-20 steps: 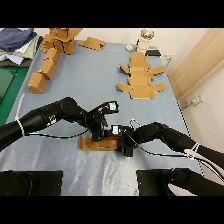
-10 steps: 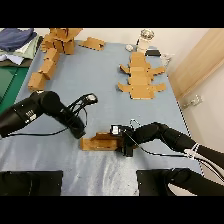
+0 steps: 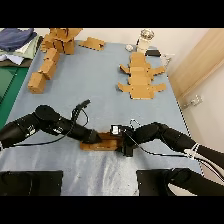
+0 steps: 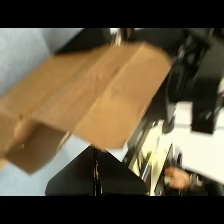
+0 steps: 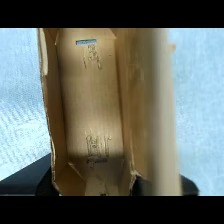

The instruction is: Fold the box.

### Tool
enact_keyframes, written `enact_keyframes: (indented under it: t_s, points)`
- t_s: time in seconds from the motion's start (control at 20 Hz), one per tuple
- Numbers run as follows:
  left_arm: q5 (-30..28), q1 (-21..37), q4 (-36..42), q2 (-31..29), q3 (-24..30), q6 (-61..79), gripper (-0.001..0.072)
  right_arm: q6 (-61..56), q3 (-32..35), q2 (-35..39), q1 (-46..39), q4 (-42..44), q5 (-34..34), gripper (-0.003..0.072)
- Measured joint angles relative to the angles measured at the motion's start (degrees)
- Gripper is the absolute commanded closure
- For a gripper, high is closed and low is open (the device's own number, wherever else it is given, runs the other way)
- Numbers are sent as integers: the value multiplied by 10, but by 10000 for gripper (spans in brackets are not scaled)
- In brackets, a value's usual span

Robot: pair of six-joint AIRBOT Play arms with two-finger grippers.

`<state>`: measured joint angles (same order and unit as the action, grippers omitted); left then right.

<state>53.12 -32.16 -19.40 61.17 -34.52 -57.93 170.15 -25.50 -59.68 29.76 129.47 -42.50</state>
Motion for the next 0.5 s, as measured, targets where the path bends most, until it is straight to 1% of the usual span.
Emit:
enact_keyframes:
  t_s: [0.15,0.3,0.4,0.5]
  points:
    - [-65,1,43,1,2,12,697,0,0,0,0,0,0,198]
    - [-124,-3,60,20,2,22,698,0,0,0,0,0,0,198]
    - [-146,-13,58,46,-3,25,698,0,0,0,0,0,0,198]
    - [-159,-20,37,76,-14,12,699,0,0,0,0,0,0,198]
